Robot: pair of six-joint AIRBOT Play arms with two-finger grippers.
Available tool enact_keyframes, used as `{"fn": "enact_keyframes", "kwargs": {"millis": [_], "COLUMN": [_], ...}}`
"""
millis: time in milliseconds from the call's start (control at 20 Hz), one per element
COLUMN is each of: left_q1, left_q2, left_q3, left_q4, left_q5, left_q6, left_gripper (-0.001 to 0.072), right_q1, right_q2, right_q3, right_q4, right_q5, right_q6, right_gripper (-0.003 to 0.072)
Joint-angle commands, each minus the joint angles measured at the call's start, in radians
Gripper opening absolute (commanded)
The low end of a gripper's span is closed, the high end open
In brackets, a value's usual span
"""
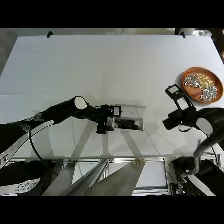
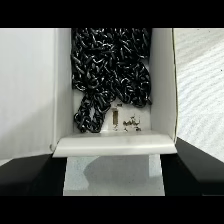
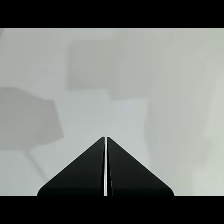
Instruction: Fold the box and place the chain.
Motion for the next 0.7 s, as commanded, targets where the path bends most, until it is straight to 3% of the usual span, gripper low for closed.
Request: {"fn": "enact_keyframes", "kwargs": {"millis": [0, 200, 350, 500, 650], "left_q1": [0.0, 0.0, 0.0, 0.0, 0.0], "left_q2": [0.0, 0.0, 0.0, 0.0, 0.0], "left_q3": [0.0, 0.0, 0.0, 0.0, 0.0], "left_q4": [0.0, 0.0, 0.0, 0.0, 0.0], "left_q5": [0.0, 0.0, 0.0, 0.0, 0.0], "left_q6": [0.0, 0.0, 0.0, 0.0, 0.0], "left_gripper": [0.0252, 0.0252, 0.0252, 0.0252, 0.0252], "right_q1": [0.0, 0.0, 0.0, 0.0, 0.0], "right_q2": [-0.214, -0.427, -0.502, -0.521, -0.542], "right_q3": [0.109, 0.357, 0.515, 0.568, 0.568], "right_q4": [-0.081, -0.075, -0.043, 0.184, 0.391], "right_q5": [-0.112, -0.105, -0.122, -0.122, 0.0], "right_q6": [0.076, 0.048, -0.043, -0.328, -0.579], "right_gripper": [0.0015, 0.0014, 0.0014, 0.0013, 0.0012]}}
